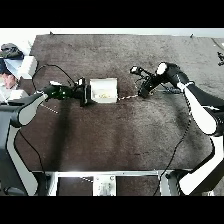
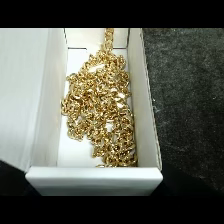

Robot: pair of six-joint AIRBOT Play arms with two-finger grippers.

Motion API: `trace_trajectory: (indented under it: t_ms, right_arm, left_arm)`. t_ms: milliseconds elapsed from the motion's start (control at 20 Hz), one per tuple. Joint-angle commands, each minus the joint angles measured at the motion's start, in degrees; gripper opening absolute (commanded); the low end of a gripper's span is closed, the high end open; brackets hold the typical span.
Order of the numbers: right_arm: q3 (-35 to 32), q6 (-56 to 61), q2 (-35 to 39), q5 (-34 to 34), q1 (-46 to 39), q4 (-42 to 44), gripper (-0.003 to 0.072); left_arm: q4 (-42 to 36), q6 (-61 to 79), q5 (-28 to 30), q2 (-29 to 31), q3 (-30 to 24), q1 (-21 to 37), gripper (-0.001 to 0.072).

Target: Fold the box and place the chain.

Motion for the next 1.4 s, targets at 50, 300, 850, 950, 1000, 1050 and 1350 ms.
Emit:
trace_trajectory:
  t_ms: [50, 300, 850, 950, 1000, 1050, 1350]
  right_arm:
    - [0.0, -3.3, -0.4, -0.9, -0.7, 0.5, 0.0321]
    - [0.0, -4.8, -1.5, -0.6, -0.7, 1.2, 0.0320]
    - [0.1, -9.1, 10.0, 5.1, -0.5, 14.9, -0.0014]
    - [0.1, -9.3, 16.2, 1.4, -0.5, 22.7, -0.0014]
    - [0.1, -10.0, 18.6, 0.5, -0.5, 26.0, -0.0014]
    - [0.1, -10.8, 20.7, 0.3, -0.2, 28.1, -0.0014]
    - [0.1, -10.7, 28.9, -8.6, 7.5, 29.9, -0.0014]
  left_arm:
    - [0.0, 0.0, 0.0, 0.0, 0.0, 0.0, 0.0285]
    - [0.0, 0.0, 0.0, 0.0, 0.0, 0.0, 0.0286]
    - [0.0, 0.0, 0.0, 0.0, 0.0, 0.0, 0.0286]
    - [0.0, 0.0, 0.0, 0.0, 0.0, 0.0, 0.0286]
    - [0.0, 0.0, 0.0, 0.0, 0.0, 0.0, 0.0286]
    - [0.0, 0.0, 0.0, 0.0, 0.0, 0.0, 0.0286]
    - [0.0, 0.0, 0.0, 0.0, 0.0, 0.0, 0.0286]
